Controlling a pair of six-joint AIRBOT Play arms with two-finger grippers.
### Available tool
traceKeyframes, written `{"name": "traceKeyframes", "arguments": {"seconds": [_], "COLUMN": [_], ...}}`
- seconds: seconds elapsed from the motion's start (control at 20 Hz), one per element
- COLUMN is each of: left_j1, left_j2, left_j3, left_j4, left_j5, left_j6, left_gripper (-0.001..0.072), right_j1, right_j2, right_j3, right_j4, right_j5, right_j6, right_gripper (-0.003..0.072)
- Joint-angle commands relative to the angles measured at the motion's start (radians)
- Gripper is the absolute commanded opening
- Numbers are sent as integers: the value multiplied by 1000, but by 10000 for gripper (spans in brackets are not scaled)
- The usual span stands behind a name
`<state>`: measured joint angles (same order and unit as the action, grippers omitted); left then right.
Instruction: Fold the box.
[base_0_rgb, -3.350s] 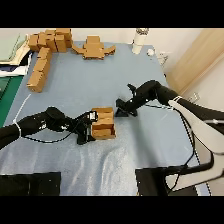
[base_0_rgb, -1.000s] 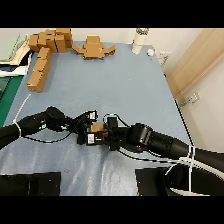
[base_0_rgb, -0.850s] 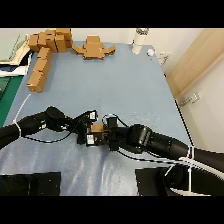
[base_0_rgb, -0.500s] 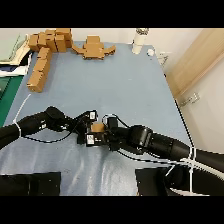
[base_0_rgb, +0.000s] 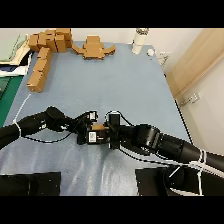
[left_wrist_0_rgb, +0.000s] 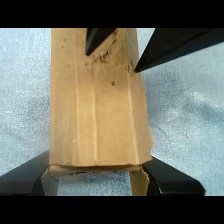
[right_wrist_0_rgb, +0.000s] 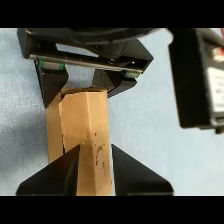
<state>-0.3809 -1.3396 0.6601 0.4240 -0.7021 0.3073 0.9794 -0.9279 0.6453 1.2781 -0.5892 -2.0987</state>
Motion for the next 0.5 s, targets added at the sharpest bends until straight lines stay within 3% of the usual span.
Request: {"name": "traceKeyframes", "arguments": {"seconds": [0.0,0.15,0.25,0.45], "left_j1": [0,0,0,0], "left_j2": [0,0,0,0], "left_j3": [1,0,0,0], "left_j4": [-1,-2,-1,-1], "left_j5": [3,3,3,3], "left_j6": [-1,-1,-1,-1], "left_gripper": [370,370,370,370], "right_j1": [0,0,0,1], "right_j2": [1,-28,-42,-43], "right_j3": [5,6,6,6], "right_j4": [-13,-15,-6,41], "right_j5": [27,43,48,48], "right_j6": [1,5,5,4], "right_gripper": [258,258,151,151]}}
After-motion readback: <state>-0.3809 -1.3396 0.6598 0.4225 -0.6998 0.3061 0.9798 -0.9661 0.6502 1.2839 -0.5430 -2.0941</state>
